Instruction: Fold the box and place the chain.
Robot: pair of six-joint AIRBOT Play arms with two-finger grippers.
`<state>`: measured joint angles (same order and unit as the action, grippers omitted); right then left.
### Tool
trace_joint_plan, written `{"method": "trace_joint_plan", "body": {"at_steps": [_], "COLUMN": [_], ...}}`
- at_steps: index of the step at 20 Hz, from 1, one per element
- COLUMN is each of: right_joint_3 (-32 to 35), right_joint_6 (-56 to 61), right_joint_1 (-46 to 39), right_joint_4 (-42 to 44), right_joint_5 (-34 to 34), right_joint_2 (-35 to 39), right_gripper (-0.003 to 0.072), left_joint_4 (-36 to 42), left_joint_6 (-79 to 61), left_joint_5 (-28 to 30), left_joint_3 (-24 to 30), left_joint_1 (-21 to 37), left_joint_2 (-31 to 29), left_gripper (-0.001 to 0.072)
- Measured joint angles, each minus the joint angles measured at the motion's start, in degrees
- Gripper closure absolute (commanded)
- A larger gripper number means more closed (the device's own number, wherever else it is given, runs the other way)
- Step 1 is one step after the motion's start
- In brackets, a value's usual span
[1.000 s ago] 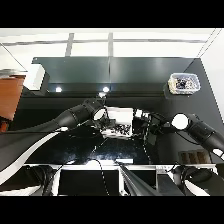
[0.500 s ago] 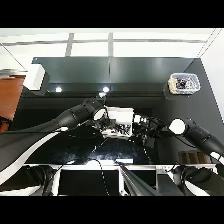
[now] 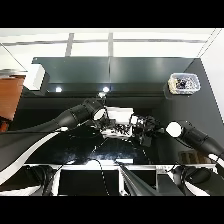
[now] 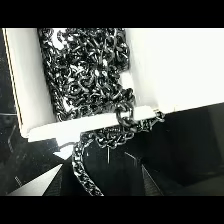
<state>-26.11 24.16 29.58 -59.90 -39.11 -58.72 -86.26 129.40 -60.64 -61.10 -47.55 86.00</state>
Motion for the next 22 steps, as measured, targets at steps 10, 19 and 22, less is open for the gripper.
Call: {"method": "trace_joint_plan", "body": {"at_steps": [10,19,22], "right_joint_3": [0.0,0.0,0.0], "right_joint_6": [0.0,0.0,0.0], "right_joint_1": [0.5,0.9,0.9], "right_joint_4": [-0.2,-0.1,-0.1], "right_joint_5": [0.4,0.8,0.9], "right_joint_2": [-1.4,-2.1,-2.1], "right_gripper": [0.0153,0.039,0.0655], "left_joint_4": [0.0,0.0,0.0], "left_joint_6": [0.0,0.0,0.0], "left_joint_5": [0.0,0.0,0.0], "left_joint_3": [0.0,0.0,0.0], "left_joint_1": [0.0,0.0,0.0], "left_joint_2": [0.0,0.0,0.0], "left_gripper": [0.0681,0.0681,0.0681]}}
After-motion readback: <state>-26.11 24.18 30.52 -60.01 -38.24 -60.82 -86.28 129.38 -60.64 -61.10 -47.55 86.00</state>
